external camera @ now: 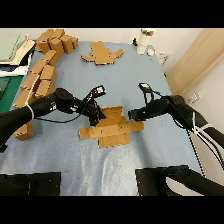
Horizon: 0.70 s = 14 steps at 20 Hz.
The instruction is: Fold the box.
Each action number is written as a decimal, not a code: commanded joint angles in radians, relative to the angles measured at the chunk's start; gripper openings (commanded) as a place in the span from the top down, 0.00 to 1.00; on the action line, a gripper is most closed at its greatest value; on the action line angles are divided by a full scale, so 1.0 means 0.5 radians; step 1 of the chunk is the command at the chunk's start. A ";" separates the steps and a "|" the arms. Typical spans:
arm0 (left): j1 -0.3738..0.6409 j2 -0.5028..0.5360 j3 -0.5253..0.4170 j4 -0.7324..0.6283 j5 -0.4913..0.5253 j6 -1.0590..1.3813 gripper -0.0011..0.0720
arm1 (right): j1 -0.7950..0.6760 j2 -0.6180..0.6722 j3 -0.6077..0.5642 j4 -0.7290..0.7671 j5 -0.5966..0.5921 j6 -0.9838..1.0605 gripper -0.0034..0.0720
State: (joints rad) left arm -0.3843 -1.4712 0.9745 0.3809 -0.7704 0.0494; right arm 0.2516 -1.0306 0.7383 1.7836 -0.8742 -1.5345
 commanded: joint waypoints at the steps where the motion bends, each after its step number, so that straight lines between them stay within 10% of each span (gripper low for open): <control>1: -0.050 0.134 -0.149 -0.028 0.082 0.140 0.97 | 0.000 0.069 -0.001 -0.111 0.087 0.143 0.95; 14: -0.130 0.160 -0.220 -0.035 0.051 0.214 0.97 | 0.000 0.052 -0.001 -0.103 0.132 0.143 0.95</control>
State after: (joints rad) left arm -0.4473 -1.3922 0.8680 0.3634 -0.7418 0.1616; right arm 0.2516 -1.0058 0.7380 1.7336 -0.8104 -1.4643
